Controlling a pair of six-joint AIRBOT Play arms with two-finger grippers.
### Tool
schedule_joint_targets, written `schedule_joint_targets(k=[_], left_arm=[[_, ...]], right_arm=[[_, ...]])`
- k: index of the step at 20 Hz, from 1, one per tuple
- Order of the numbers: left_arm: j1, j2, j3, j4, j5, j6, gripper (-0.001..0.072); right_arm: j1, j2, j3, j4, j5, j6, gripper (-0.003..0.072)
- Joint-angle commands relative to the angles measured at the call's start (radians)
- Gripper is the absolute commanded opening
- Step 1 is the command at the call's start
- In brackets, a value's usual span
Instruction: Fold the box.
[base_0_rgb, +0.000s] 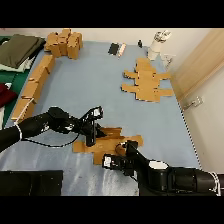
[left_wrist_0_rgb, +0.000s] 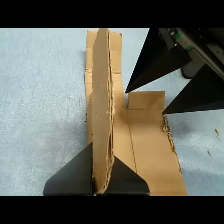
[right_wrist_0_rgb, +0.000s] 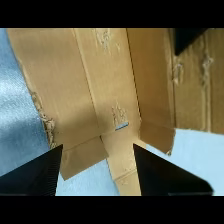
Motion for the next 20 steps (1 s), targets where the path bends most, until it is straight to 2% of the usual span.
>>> schedule_joint_targets(k=[1,4,7,13,20], left_arm=[[0.001,0.001,0.000,0.000,-0.001,0.000,0.0013],[0.001,0.001,0.000,0.000,0.000,0.000,0.0013],[0.001,0.001,0.000,0.000,-0.001,0.000,0.0013],[0.001,0.001,0.000,-0.003,-0.001,0.000,0.0013],[0.001,0.001,0.000,-0.003,-0.001,0.000,0.0013]], right_arm=[[0.002,-0.011,0.009,0.021,0.007,0.001,0.0646],[0.002,-0.011,0.014,0.105,-0.006,-0.003,0.0646],[0.002,-0.013,0.014,0.122,-0.003,-0.036,0.0647],[0.002,-0.072,0.014,0.079,0.018,-0.035,0.0647],[0.002,-0.074,0.015,-0.027,0.019,0.004,0.0645]])
